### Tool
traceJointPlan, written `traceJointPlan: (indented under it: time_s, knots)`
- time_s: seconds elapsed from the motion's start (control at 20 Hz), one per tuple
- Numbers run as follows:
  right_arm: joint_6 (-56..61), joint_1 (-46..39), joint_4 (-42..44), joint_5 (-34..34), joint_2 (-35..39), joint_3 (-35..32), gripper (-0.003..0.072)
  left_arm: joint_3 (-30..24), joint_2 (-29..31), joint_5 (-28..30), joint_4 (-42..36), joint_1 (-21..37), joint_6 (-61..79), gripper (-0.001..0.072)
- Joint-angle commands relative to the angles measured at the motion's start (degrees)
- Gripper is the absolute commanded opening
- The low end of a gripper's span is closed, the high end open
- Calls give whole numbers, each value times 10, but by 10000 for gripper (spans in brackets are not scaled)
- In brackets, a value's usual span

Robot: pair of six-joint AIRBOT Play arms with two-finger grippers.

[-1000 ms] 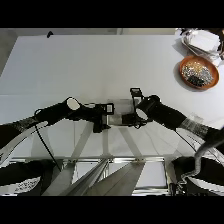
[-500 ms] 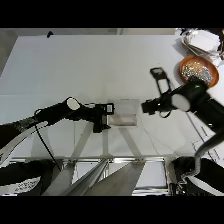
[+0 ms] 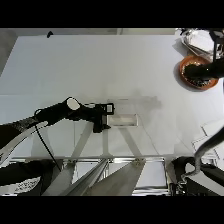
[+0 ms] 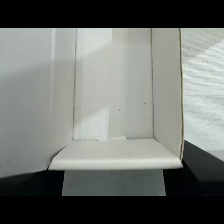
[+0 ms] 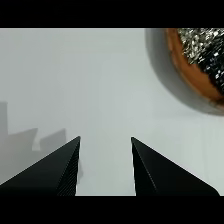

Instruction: Fold the box and place the chain.

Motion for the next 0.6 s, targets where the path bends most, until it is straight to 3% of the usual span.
traceJointPlan:
  time_s: [0.0, 0.25, 0.55]
  knots:
    - [-59, -80, 37, -24, -133, 88, 356, 0, 0, 0, 0, 0, 0, 275]
    - [-74, -84, 52, -13, -294, 193, 356, 0, 0, 0, 0, 0, 0, 275]
    - [-8, -109, -9, -35, -344, 232, 340, 0, 0, 0, 0, 0, 0, 275]
